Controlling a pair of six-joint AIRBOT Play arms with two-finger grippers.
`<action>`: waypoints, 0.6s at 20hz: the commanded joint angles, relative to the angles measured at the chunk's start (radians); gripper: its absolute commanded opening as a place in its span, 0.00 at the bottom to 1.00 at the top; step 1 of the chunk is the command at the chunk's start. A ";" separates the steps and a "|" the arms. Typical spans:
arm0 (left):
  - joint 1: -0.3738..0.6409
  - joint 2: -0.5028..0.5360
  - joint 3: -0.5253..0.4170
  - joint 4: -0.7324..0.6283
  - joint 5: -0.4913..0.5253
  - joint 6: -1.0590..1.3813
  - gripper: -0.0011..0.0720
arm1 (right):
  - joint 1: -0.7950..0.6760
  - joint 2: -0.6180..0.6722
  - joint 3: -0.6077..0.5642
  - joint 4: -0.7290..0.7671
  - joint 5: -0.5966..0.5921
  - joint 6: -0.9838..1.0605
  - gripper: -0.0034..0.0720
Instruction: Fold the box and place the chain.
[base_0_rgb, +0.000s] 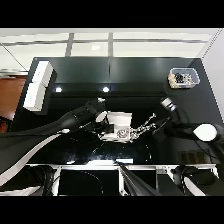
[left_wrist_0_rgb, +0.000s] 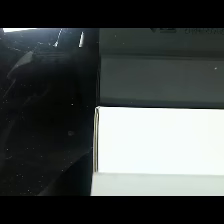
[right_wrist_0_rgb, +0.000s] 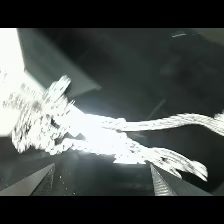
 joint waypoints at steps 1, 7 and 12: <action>0.001 0.000 0.000 0.000 0.000 0.000 0.06 | 0.102 -0.113 -0.052 0.114 -0.113 -0.454 0.98; 0.001 0.000 0.000 0.000 0.000 0.000 0.06 | 0.142 -0.276 -0.033 0.336 -0.143 -0.904 0.98; 0.001 0.000 0.000 0.000 0.000 0.000 0.06 | 0.143 -0.341 0.001 0.361 -0.143 -0.939 0.98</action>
